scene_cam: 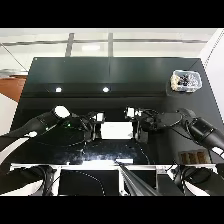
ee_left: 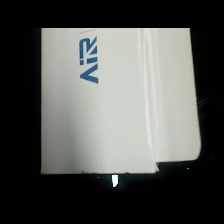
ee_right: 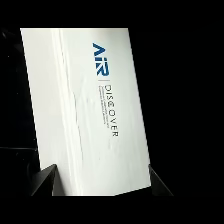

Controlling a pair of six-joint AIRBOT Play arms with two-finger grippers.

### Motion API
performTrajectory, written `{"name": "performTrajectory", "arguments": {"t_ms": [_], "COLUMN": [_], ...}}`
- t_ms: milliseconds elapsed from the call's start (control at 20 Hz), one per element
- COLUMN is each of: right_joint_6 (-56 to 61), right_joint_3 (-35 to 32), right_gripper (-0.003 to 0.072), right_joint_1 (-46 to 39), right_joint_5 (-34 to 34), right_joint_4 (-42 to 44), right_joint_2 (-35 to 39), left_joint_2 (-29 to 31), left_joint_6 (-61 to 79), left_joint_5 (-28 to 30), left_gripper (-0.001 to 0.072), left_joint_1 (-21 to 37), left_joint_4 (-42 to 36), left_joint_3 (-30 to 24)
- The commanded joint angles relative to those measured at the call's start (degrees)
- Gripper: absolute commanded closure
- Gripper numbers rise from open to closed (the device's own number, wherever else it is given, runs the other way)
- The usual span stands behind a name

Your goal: Fold the box and place the chain.

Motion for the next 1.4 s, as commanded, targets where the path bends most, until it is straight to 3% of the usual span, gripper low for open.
{"name": "performTrajectory", "arguments": {"t_ms": [0, 700, 750, 800, 950, 1000, 1050, 1350], "right_joint_6": [1.3, 2.3, 2.3, 2.3, 2.3, 2.3, 2.3, 2.3], "right_joint_3": [0.0, 1.8, 1.8, 1.8, 1.8, 1.8, 1.8, 1.8], "right_gripper": [-0.0022, -0.0020, 0.0043, 0.0153, 0.0155, 0.0196, 0.0323, 0.0328], "right_joint_1": [1.1, 1.2, 1.2, 1.2, 1.2, 1.2, 1.2, 1.2], "right_joint_5": [4.2, 4.0, 3.2, 2.4, 1.6, 1.6, 1.6, 1.2], "right_joint_4": [-2.2, -2.4, -2.4, -2.4, -2.4, -2.4, -2.4, -1.3], "right_joint_2": [-0.4, -0.3, -0.3, -0.3, -0.3, -0.3, -0.3, -0.2], "left_joint_2": [0.0, 0.0, 0.0, 0.0, 0.0, 0.0, 0.0, 0.0], "left_joint_6": [0.0, 0.0, 0.0, 0.0, 0.0, 0.0, 0.0, 0.0], "left_joint_5": [0.0, 0.0, 0.0, 0.0, 0.0, 0.0, 0.0, 0.0], "left_gripper": [0.0316, 0.0317, 0.0317, 0.0317, 0.0317, 0.0317, 0.0316, 0.0317], "left_joint_1": [0.0, 0.0, 0.0, 0.0, 0.0, 0.0, 0.0, 0.0], "left_joint_4": [0.0, 0.0, 0.0, 0.0, 0.0, 0.0, 0.0, 0.0], "left_joint_3": [0.0, 0.0, 0.0, 0.0, 0.0, 0.0, 0.0, 0.0]}}
